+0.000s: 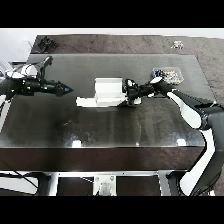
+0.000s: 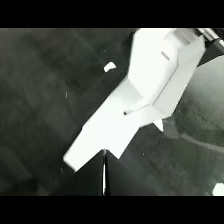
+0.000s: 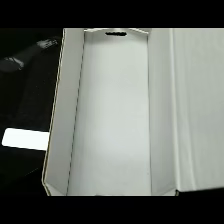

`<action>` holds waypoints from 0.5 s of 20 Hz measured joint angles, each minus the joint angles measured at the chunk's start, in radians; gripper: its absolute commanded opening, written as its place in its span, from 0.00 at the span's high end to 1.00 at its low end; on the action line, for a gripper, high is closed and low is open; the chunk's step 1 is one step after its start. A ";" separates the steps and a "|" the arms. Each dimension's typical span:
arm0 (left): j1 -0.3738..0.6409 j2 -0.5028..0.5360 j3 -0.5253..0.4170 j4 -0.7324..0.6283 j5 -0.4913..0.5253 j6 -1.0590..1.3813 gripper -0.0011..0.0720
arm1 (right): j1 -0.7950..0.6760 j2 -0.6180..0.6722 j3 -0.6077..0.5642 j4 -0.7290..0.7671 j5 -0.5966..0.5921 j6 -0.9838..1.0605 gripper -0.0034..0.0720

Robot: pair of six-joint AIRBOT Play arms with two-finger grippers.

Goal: Fold the box and place the chain.

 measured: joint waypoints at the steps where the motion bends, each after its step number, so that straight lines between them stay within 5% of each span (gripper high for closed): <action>1: 0.002 0.002 -0.008 0.025 0.006 -0.085 0.96 | 0.000 0.000 0.000 0.000 0.000 0.000 0.21; 10: 0.007 0.004 -0.032 0.156 0.024 -0.510 0.96 | 0.000 0.000 0.000 0.000 0.000 0.000 0.21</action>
